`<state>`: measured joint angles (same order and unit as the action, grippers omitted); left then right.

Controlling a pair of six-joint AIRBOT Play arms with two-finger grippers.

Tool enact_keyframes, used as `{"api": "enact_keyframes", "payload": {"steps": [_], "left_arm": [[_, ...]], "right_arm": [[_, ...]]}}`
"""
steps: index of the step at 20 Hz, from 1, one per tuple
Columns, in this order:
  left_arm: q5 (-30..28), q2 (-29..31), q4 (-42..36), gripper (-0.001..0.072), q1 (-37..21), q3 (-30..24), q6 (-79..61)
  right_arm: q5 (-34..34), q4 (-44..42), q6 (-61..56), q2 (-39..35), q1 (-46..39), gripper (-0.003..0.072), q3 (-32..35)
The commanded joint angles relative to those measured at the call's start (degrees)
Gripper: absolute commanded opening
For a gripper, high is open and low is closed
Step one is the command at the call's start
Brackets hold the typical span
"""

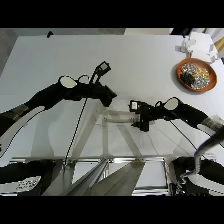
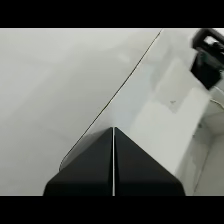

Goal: Fold the box and place the chain.

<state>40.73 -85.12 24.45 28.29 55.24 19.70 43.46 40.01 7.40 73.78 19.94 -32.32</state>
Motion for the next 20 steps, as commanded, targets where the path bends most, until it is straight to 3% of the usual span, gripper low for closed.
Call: {"api": "enact_keyframes", "payload": {"steps": [1,7,14,16,20], "left_arm": [[-2.34,-2.97,-0.85,0.0002,0.02,-0.02,1.4],[0.81,-1.64,0.63,0.0002,-0.17,-0.02,1.33],[23.76,6.29,31.89,0.0001,-0.17,-0.09,10.4],[27.61,6.32,34.42,0.0001,-0.17,-0.66,10.32],[27.19,6.27,35.12,0.0001,-0.17,-3.78,8.35]], "right_arm": [[0.07,0.04,-0.02,-0.04,-0.02,0.0296,0.02],[0.07,0.04,-0.02,-0.04,-0.02,0.0296,0.02],[0.07,0.04,-0.02,-0.04,-0.02,0.0296,0.02],[0.09,0.04,-0.02,-0.04,-0.02,0.0296,0.02],[0.09,0.04,-0.02,-0.04,-0.02,0.0296,0.02]]}}
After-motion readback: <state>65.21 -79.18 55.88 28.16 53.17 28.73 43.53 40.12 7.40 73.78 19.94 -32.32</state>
